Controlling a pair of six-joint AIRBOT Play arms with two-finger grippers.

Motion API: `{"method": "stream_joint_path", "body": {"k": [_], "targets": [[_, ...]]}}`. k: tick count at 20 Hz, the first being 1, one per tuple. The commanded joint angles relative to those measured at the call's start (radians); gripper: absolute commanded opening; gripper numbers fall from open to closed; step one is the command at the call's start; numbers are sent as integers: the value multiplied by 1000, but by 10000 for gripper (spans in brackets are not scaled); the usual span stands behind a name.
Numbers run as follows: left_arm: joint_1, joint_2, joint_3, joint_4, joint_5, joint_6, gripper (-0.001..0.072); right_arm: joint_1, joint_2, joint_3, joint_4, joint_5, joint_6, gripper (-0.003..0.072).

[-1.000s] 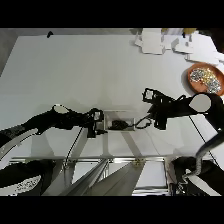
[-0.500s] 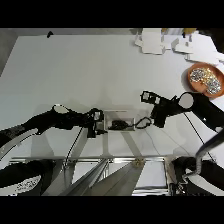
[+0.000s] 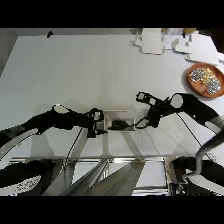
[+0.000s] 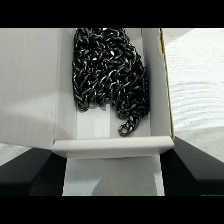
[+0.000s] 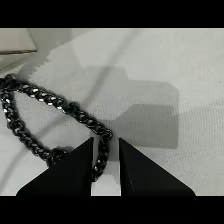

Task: Fold the box and place the chain.

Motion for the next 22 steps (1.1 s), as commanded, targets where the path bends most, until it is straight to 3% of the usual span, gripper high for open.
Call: {"method": "stream_joint_path", "body": {"k": [1,3,4,9,17,22], "targets": [[0,0,1,0,0,0,256,5,-22,0,-20,-18,42,175],[0,0,1,0,0,0,256,5,-32,0,-20,-17,42,136],[0,0,1,0,0,0,256,5,-33,0,-20,-7,42,12],[0,0,1,0,0,0,256,5,39,1,-20,24,66,16],[0,0,1,0,0,0,256,46,419,21,66,110,66,15],[0,0,1,0,0,0,256,146,497,117,231,161,66,15]]}}
